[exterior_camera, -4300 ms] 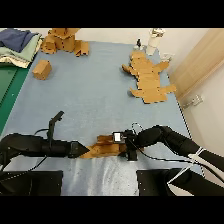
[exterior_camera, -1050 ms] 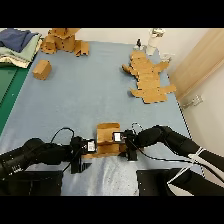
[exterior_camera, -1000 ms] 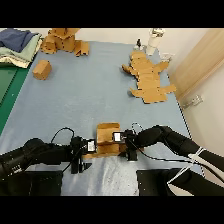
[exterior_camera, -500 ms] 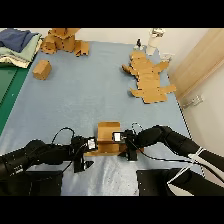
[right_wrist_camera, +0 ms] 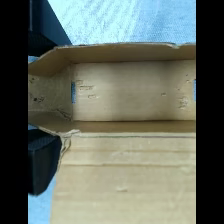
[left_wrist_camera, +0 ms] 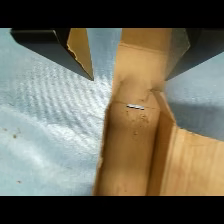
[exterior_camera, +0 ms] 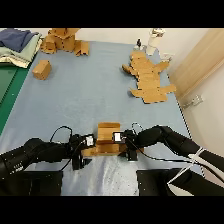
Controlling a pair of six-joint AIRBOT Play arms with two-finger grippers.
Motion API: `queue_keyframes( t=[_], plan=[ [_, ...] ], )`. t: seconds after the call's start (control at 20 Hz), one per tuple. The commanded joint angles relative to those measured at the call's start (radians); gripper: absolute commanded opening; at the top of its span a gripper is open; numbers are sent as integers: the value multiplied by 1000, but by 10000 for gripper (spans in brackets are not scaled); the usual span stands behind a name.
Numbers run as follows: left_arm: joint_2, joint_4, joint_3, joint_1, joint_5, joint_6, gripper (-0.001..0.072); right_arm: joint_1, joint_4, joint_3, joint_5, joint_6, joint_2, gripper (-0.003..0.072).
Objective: Fold the box.
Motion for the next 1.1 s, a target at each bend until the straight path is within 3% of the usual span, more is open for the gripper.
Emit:
queue_keyframes(
  t=[0.0,0.25,0.3,0.35,0.4,0.6,0.7,1.05],
  plan=[
    [0,3,1,21,-51,21,663,0,1,-1,0,1,0,504],
    [-33,-5,18,19,-89,35,661,1,1,-1,0,1,0,504],
    [-46,-6,29,19,-88,49,579,0,1,-1,0,1,0,504],
    [-59,-6,39,19,-86,51,437,0,1,-1,0,1,0,504],
    [-69,-8,48,19,-82,51,394,1,1,-1,0,1,0,504],
    [-76,-54,63,19,-5,51,394,1,1,-1,0,1,0,504],
    [-76,-77,63,18,12,52,295,1,1,-1,0,1,0,504],
    [-77,-85,63,-35,-63,51,293,0,1,-1,0,1,0,504]
  ],
)
